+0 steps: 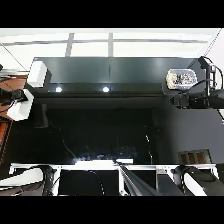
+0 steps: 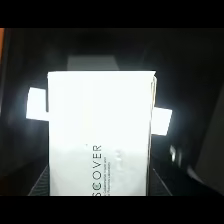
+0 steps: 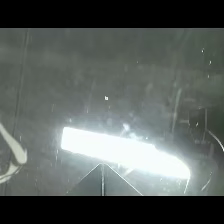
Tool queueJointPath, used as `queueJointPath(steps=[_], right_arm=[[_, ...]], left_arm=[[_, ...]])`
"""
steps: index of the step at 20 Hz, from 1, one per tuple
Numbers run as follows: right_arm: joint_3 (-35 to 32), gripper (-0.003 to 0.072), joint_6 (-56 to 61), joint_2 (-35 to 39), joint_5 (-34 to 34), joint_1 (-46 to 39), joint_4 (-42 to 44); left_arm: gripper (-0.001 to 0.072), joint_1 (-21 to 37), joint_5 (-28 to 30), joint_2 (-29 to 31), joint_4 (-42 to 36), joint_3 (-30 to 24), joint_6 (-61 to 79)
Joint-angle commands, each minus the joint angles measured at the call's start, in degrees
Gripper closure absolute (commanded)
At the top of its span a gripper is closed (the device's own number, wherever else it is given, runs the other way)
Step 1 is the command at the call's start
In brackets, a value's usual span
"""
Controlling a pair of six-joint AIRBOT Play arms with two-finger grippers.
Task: Fold the box and place the chain.
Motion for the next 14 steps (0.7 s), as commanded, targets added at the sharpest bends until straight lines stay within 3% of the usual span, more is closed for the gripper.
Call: queueJointPath(steps=[1,9,10,11,14], right_arm=[[0.0,0.0667,0.0,-0.4,-1.4,0.0,0.3],[0.0,0.0667,0.0,-0.8,-1.3,0.0,0.3],[0.0,0.0667,0.0,-0.8,-1.4,0.0,0.3],[0.0,0.0667,0.0,-0.8,-1.4,0.0,0.3],[0.0,0.0667,0.0,-0.8,-1.0,0.0,-0.1]], left_arm=[[0.0371,-0.9,8.8,-3.7,-5.5,0.5,5.9],[0.0354,-2.8,15.0,-10.7,-5.5,5.0,5.9],[0.0198,-3.0,15.4,-10.6,-5.5,5.1,5.9],[-0.0008,-3.3,15.0,-10.3,-4.5,5.5,5.9],[-0.0006,-4.6,7.3,-8.9,-1.1,12.4,5.3]])
